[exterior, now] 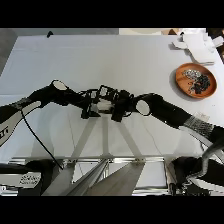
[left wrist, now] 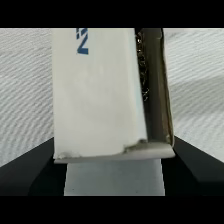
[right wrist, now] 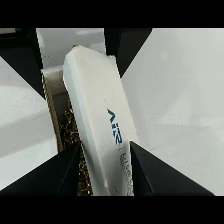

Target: Fold the box and place the chain.

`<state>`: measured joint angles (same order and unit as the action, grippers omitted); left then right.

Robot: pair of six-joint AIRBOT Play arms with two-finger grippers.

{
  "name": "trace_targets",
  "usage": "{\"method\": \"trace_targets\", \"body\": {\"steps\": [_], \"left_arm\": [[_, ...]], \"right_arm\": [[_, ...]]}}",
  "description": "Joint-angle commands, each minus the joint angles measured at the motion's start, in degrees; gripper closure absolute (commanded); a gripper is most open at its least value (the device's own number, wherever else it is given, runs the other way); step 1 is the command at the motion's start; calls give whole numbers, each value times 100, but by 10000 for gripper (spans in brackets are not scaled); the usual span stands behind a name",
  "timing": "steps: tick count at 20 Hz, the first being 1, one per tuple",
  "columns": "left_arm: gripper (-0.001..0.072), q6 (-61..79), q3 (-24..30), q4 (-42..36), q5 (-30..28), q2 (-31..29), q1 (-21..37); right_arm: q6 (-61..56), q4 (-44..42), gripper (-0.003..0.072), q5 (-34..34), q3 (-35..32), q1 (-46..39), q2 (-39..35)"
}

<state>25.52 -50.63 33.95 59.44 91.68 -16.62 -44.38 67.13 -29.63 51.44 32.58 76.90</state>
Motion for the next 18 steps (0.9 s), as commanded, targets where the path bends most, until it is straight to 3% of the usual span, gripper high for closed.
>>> {"method": "trace_targets", "body": {"steps": [1,8,9,11,18], "left_arm": [[369,0,-4,-4,-7,-2,-2],[369,0,-4,-2,-9,-2,-2],[369,-2,-4,-2,-9,-2,-2],[369,0,-4,-2,-9,-2,-2],[369,0,-4,-2,-9,-2,-2]], "right_arm": [[-81,-15,380,-111,-13,142,0],[-79,-7,387,-111,-13,354,2],[-81,-9,352,-111,-13,354,2],[-81,-9,134,-114,-13,354,0],[-603,-13,161,-125,-13,354,-334]]}}
